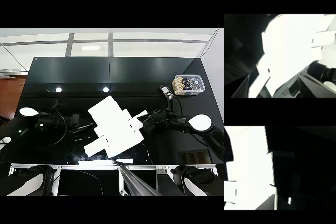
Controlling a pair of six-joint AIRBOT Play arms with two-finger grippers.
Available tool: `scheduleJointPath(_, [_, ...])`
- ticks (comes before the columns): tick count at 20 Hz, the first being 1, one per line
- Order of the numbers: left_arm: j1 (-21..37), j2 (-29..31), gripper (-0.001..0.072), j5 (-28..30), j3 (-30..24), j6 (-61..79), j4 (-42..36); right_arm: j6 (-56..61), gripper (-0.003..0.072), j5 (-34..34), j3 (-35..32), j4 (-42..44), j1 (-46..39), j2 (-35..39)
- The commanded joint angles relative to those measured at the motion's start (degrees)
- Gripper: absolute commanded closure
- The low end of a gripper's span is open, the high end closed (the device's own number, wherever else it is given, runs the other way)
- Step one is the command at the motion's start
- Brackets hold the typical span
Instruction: Fold the box and place the chain.
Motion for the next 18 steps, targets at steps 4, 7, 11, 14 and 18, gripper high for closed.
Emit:
scheduleJointPath(4, [-6.88, -8.28, 0.0012, 7.72, -1.99, 16.11, -15.63, 2.12, 0.0644, -0.20, -0.04, -0.02, 0.11, 0.04])
scheduleJointPath(7, [-9.38, -12.24, 0.0012, 5.46, -0.13, 23.82, -22.05, 2.16, 0.0645, -0.02, -0.04, -0.02, 0.11, 0.04])
scheduleJointPath(11, [-11.65, -16.63, 0.0012, -1.55, 2.67, 28.02, -21.90, 2.54, 0.0644, -0.04, -0.04, 0.00, 0.11, 0.04])
scheduleJointPath(14, [-11.15, -19.61, 0.0012, -6.43, 2.73, 31.80, -21.75, 2.54, 0.0644, -0.02, -0.04, 0.00, 0.11, 0.04])
scheduleJointPath(18, [-11.15, -20.72, 0.0044, -12.72, 2.75, 43.01, -21.24, 2.54, 0.0644, -0.02, -0.04, 0.00, 0.11, 0.04])
